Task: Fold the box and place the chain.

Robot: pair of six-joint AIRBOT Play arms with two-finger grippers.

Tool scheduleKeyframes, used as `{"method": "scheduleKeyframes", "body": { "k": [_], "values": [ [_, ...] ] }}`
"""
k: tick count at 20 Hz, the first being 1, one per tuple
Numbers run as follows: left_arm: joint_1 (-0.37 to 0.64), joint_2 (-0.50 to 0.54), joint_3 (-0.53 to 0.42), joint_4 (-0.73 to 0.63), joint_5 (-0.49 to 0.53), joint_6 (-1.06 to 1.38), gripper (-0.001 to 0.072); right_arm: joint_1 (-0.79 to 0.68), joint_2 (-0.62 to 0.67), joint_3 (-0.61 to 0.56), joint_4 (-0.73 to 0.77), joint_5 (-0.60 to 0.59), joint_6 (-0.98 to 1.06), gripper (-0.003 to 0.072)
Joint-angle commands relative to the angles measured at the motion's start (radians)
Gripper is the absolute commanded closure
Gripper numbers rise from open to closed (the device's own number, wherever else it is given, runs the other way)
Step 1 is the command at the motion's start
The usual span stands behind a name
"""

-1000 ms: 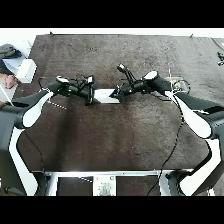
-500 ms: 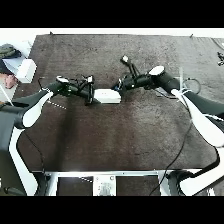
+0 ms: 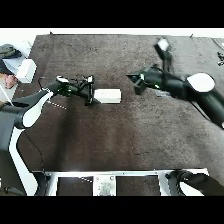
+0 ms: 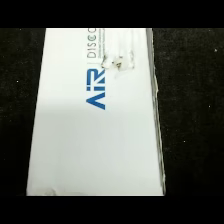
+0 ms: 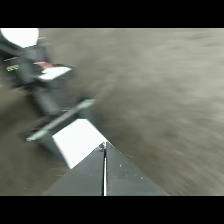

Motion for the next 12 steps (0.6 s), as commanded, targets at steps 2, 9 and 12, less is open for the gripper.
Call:
{"method": "scheduleKeyframes", "body": {
  "k": [2, 9, 12],
  "values": [
    [0.000, 0.000, 0.000, 0.000, 0.000, 0.000, 0.0306, 0.001, 0.311, -0.334, -0.001, -0.329, 0.005, 0.0699],
    [0.000, 0.001, 0.000, -0.033, -0.001, -0.010, 0.0669, 0.001, 0.385, -0.435, 0.000, -0.332, 0.023, 0.0698],
    [0.016, 0.013, 0.042, -0.086, -0.001, -0.131, 0.0702, 0.001, 0.386, -0.435, -0.001, -0.332, 0.024, 0.0698]
  ]
}}
